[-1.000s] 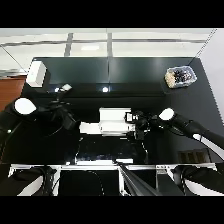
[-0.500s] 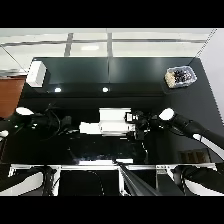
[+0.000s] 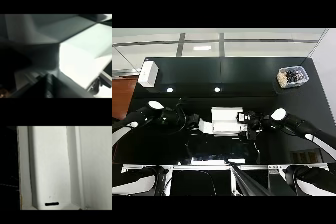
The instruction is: Fold the box and place the chain.
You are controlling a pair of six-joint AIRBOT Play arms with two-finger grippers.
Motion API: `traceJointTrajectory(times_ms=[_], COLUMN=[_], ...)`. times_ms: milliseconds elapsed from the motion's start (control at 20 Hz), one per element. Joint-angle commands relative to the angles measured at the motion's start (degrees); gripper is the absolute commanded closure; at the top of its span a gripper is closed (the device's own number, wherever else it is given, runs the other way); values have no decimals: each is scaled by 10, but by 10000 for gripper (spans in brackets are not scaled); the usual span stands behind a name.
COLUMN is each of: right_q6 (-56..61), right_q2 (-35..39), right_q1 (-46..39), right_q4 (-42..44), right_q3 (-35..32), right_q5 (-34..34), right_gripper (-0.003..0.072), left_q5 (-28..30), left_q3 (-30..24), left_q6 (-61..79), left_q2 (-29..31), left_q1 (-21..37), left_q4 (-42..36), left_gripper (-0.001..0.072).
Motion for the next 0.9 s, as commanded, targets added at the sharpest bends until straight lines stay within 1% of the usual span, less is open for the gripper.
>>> traceJointTrajectory(times_ms=[0, 50, 100, 350, 400, 450, 600, 750, 850], right_q6=[0, 0, 0, 0, 0, 0, 0, 0, 0], right_q2=[0, 0, 0, 0, 0, 0, 0, 0, 0], right_q1=[0, 0, 0, 0, 0, 0, 0, 0, 0], right_q4=[0, 0, 0, 0, 0, 0, 0, 0, 0], right_q3=[0, 0, 0, 0, 0, 0, 0, 0, 0], right_q5=[0, 0, 0, 0, 0, 0, 0, 0, 0], right_gripper=[630, 630, 630, 630, 630, 630, 630, 629, 630], left_q5=[-54, -63, -69, -72, -66, -63, -54, -50, -45], left_q3=[35, 41, 45, 50, 50, 54, 78, 117, 139], left_q6=[24, 24, 24, 22, 23, 23, 9, -96, -146], left_q2=[-4, -4, -4, -4, -4, -4, -3, -2, -2], left_q1=[-8, -8, -8, -11, -17, -25, -61, -96, -116], left_q4=[-8, -9, -9, -27, -26, -23, -12, 65, 101], left_gripper=[249, 101, 79, 91, 193, 231, 232, 232, 232])
